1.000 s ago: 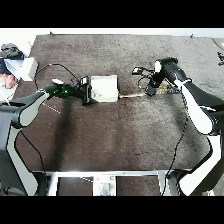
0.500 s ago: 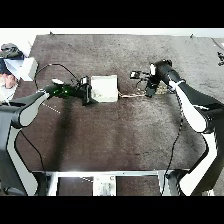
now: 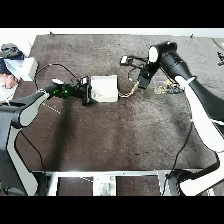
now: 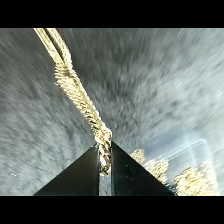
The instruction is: Fold the box and place the chain.
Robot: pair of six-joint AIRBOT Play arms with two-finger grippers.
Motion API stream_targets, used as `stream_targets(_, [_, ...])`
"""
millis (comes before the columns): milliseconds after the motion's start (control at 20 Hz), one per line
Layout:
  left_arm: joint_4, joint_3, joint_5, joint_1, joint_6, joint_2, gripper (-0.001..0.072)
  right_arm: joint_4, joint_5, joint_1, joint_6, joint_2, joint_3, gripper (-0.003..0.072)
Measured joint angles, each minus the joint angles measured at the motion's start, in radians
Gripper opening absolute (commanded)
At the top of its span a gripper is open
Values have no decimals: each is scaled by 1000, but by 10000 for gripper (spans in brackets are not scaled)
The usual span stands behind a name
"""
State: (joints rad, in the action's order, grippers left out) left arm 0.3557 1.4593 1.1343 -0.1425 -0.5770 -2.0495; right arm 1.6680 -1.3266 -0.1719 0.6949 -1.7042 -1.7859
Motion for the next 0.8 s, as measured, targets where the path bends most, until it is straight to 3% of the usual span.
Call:
stream_targets(350, [0,0,0,0,0,0,275,-121,158,-73,7,146,-2,-12])
stream_targets(800, [0,0,0,0,0,0,275,-196,330,-184,39,142,-1,-12])
